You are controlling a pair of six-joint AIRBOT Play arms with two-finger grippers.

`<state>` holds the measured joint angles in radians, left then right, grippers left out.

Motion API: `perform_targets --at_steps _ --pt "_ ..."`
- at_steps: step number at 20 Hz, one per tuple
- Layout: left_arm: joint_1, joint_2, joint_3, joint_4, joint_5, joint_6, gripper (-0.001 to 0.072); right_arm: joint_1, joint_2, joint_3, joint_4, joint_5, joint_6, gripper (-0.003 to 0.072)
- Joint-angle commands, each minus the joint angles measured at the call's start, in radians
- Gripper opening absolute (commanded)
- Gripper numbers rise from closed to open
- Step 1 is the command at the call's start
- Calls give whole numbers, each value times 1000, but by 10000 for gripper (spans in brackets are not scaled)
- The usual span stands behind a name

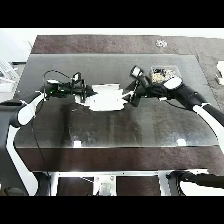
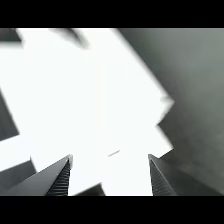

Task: Fold the box and place the chain.

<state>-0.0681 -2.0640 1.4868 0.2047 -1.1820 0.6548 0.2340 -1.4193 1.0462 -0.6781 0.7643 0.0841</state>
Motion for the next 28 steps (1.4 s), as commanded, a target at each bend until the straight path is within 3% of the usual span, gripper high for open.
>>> perform_targets --at_steps 1,7,12,20,28 --pt "1 -1 0 2 4 0 21 57 10 -35 -195 -62 -14 602" --pt "1 -1 0 2 3 0 21 148 10 -64 -299 -69 -14 607" --pt "1 -1 0 2 4 0 21 211 10 -137 -298 -192 -14 607" --pt "1 -1 0 1 3 0 21 219 -32 -141 -212 -370 -18 607" --pt "1 -1 0 2 4 -27 21 174 -39 -123 -193 -409 -19 607"
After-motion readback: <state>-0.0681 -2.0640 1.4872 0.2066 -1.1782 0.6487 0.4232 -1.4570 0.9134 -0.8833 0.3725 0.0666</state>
